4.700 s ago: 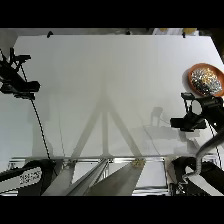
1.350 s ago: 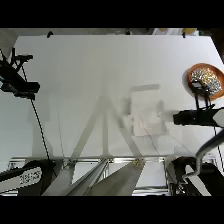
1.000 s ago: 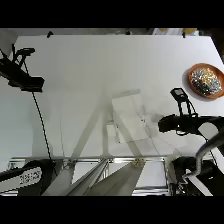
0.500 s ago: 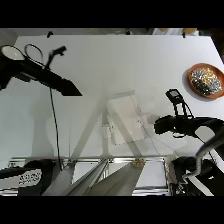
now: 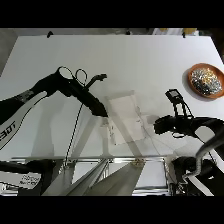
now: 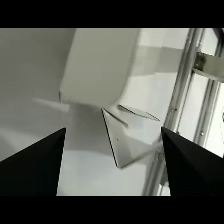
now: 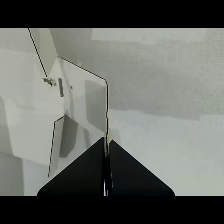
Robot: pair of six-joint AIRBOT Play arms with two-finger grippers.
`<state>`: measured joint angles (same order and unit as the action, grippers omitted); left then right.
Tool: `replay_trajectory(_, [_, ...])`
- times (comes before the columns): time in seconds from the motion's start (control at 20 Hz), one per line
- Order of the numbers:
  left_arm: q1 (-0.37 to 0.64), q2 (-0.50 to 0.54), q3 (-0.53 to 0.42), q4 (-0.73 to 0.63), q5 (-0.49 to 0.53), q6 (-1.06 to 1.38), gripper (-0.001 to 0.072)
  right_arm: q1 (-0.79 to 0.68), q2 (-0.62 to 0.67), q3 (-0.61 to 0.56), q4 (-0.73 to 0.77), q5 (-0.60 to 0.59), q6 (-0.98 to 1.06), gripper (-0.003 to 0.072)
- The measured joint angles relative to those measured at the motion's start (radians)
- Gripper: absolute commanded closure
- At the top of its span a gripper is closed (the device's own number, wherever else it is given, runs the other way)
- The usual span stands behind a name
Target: Fold the box and place the chain.
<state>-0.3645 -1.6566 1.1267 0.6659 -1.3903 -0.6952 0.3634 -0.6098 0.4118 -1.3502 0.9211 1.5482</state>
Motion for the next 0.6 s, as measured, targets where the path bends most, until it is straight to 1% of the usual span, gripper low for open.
replay_trajectory(0.15, [-0.024,-0.016,-0.002,-0.021,0.07,-0.003,0.0051,0.0,0.0,0.0,0.0,0.0,0.0,0.0669])
replay_trajectory(0.2, [-0.031,-0.021,-0.002,-0.033,0.087,0.005,0.0013,0.0,0.0,0.0,0.0,0.001,0.0,0.0669])
replay_trajectory(0.45, [-0.053,-0.062,-0.002,-0.097,0.177,0.045,0.0016,0.0,0.0,0.0,0.0,0.001,0.0,0.0669])
replay_trajectory(0.5, [-0.056,-0.07,-0.002,-0.113,0.182,0.051,0.0032,0.0,0.0,0.0,0.0,0.002,0.0,0.0669])
replay_trajectory(0.55, [-0.058,-0.077,-0.002,-0.124,0.187,0.06,0.0097,0.0,0.0,0.0,0.0,0.002,0.0,0.0669])
replay_trajectory(0.6, [-0.06,-0.081,-0.002,-0.133,0.188,0.069,0.0112,0.0,0.0,0.0,0.0,0.002,0.0,0.0669])
